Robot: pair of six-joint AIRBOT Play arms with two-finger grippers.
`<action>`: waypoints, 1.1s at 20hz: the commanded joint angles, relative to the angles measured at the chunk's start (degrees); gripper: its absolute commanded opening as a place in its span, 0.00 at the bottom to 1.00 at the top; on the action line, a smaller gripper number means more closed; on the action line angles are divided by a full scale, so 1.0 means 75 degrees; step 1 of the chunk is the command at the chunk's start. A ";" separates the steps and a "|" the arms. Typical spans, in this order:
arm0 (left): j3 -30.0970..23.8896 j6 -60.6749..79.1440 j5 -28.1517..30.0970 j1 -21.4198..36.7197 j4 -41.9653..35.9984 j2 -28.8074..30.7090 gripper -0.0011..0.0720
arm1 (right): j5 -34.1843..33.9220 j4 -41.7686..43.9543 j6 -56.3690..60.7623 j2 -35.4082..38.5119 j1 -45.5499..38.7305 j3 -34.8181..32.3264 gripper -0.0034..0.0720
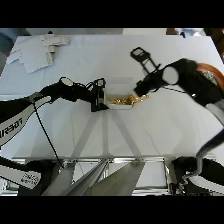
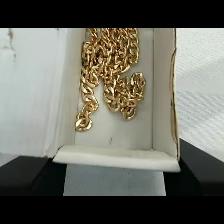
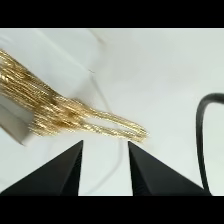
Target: Fold the box and place the chain.
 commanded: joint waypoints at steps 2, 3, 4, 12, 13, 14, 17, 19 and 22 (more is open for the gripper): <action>0.0006 0.0003 0.0003 0.0000 0.0000 -0.0006 0.39 | 0.0146 0.1037 -0.3990 -0.0204 -0.1317 -0.0154 0.61; 0.0006 0.0003 0.0003 0.0000 0.0000 -0.0006 0.39 | 0.0140 0.1547 -0.5138 -0.0347 -0.1431 -0.0230 0.63; 0.0006 0.0003 0.0003 0.0000 0.0000 -0.0006 0.39 | 0.0137 0.1950 -0.6105 -0.0507 -0.1472 -0.0286 0.67; 0.0006 0.0003 0.0003 0.0000 0.0000 -0.0006 0.39 | -0.0070 0.3526 -0.8513 -0.2159 -0.1460 -0.0306 0.68; 0.0003 0.0003 0.0003 0.0000 0.0000 -0.0006 0.39 | -0.0058 0.3558 -0.8533 -0.2294 -0.1411 -0.0306 0.68; 0.0006 0.0003 0.0003 0.0000 0.0000 -0.0006 0.39 | -0.0050 0.3561 -0.8682 -0.2384 -0.1341 -0.0306 0.68; 0.0006 0.0003 0.0003 0.0000 0.0000 -0.0006 0.39 | -0.0076 0.3797 -0.9364 -0.2527 -0.1122 -0.0306 0.68; 0.0006 0.0003 0.0003 0.0000 0.0000 -0.0006 0.39 | -0.0146 0.4106 -0.9521 -0.2541 -0.1078 -0.0306 0.68; 0.0003 0.0003 0.0003 0.0000 0.0000 -0.0006 0.39 | -0.0163 0.4138 -0.9518 -0.2541 -0.1078 -0.0306 0.65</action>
